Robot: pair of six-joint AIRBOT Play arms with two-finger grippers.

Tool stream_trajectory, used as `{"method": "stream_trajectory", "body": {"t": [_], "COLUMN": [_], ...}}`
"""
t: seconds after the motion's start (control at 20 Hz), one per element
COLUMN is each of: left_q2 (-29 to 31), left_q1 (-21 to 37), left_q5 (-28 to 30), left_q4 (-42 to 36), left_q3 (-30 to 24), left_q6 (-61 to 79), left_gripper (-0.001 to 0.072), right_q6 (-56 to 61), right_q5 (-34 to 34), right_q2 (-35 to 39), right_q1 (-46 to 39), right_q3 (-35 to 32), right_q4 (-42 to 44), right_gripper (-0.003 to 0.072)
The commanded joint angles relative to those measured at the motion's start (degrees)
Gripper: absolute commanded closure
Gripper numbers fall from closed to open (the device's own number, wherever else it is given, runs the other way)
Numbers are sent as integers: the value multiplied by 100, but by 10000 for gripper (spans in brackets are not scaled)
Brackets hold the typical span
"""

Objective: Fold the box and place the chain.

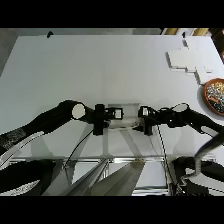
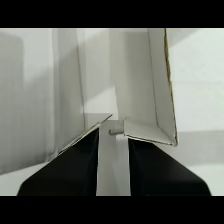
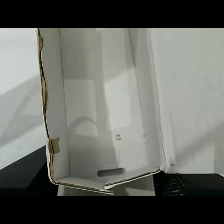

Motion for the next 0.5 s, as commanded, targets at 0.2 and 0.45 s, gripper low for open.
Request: {"method": "stream_trajectory", "body": {"t": [0.2,0.45], "left_q2": [-146,-181], "left_q1": [-162,-173], "left_q5": [192,216], "left_q4": [-503,-564], "left_q3": [2,2], "left_q6": [374,387], "left_gripper": [499,117], "right_q6": [-2,-2], "right_q5": [2,0], "right_q2": [-4,-4], "right_q1": [0,0], "right_q3": [-2,-2], "right_q4": [0,0], "right_gripper": [272,272]}}
